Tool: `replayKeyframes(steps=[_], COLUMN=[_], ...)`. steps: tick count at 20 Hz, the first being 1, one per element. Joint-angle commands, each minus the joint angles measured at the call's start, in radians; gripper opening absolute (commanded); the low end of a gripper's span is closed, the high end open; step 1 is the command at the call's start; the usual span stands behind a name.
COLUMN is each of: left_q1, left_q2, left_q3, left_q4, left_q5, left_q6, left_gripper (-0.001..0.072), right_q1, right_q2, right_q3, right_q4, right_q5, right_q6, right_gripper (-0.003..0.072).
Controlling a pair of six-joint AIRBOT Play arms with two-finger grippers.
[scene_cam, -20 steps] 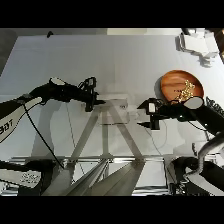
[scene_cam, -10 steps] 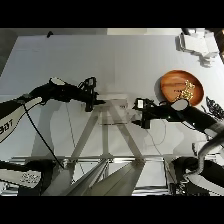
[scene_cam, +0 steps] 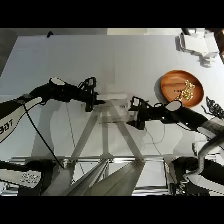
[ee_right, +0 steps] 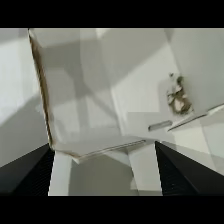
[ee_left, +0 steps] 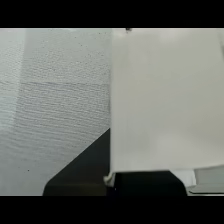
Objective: Fold the box and place the chain.
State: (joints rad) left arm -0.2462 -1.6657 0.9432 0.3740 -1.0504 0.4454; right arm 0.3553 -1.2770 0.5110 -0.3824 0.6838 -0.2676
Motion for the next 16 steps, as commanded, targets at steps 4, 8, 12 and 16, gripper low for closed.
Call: replayKeyframes(steps=[4, 8, 12, 16], left_q1=[0.0, 0.0, 0.0, 0.0], left_q2=[0.0, 0.0, 0.0, 0.0], left_q3=[0.0, 0.0, 0.0, 0.0], left_q4=[0.0, 0.0, 0.0, 0.0], left_q5=[0.0, 0.0, 0.0, 0.0], left_q6=[0.0, 0.0, 0.0, 0.0], left_gripper=[0.0007, 0.0007, 0.0007, 0.0007], right_q1=[0.005, 0.005, 0.005, 0.005], right_q2=[-0.003, -0.005, -0.008, -0.029], right_q3=[0.018, 0.08, 0.121, 0.151], right_q4=[0.068, -0.021, -0.067, -0.123], right_q5=[-0.032, -0.041, -0.043, -0.043], right_q6=[0.063, 0.234, 0.24, 0.23], right_gripper=[0.0692, 0.0692, 0.0691, 0.0692])
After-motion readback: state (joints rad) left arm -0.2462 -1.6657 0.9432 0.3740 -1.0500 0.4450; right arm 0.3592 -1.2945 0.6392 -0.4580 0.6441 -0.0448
